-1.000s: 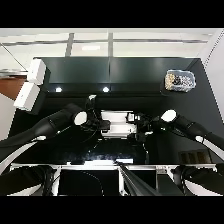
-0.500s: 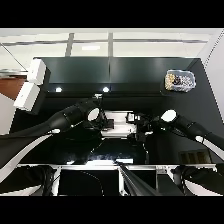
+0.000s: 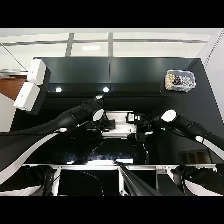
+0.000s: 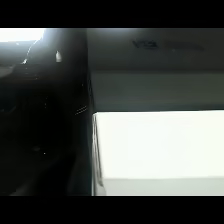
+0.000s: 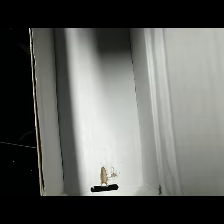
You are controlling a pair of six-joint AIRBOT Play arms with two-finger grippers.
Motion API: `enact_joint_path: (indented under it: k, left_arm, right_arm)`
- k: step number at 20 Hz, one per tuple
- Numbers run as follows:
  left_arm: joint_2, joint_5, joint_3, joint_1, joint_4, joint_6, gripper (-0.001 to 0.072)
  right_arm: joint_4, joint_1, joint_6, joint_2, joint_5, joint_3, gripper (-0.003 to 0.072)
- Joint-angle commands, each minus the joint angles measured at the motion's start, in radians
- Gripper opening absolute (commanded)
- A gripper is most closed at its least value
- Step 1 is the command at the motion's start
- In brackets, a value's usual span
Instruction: Fold the box and place the chain.
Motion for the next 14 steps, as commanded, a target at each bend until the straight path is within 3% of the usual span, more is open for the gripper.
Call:
enact_joint_path:
  k: [1,4,6,10,11,12,13,14]
  left_arm:
    - [-0.003,0.002,0.005,-0.002,0.016,-0.006,0.0206]
    - [-0.003,0.000,0.010,-0.001,0.018,-0.006,0.0149]
    - [-0.003,-0.002,0.015,-0.001,0.019,-0.006,0.0040]
    - [-0.003,-0.004,0.018,-0.001,0.022,-0.006,0.0031]
    - [-0.003,-0.005,0.019,-0.001,0.020,-0.006,0.0080]
    - [-0.003,-0.006,0.019,0.000,0.015,-0.006,0.0265]
    - [-0.003,-0.010,0.019,0.000,0.010,-0.006,0.0378]
    - [-0.003,-0.019,0.019,0.000,0.010,-0.006,0.0407]
  right_arm:
    - [0.000,0.000,0.000,0.000,0.001,0.000,0.0474]
    - [0.000,0.000,0.000,0.000,0.001,0.000,0.0473]
    - [0.000,0.000,0.000,0.000,0.000,0.000,0.0474]
    - [0.000,0.000,0.000,0.000,0.001,0.000,0.0473]
    - [0.000,0.000,0.000,0.000,0.001,0.000,0.0474]
    - [0.000,0.000,0.000,0.000,0.001,0.000,0.0473]
    - [0.000,0.000,0.000,0.000,0.001,-0.001,0.0473]
    - [0.000,0.000,0.000,0.000,0.001,0.000,0.0474]
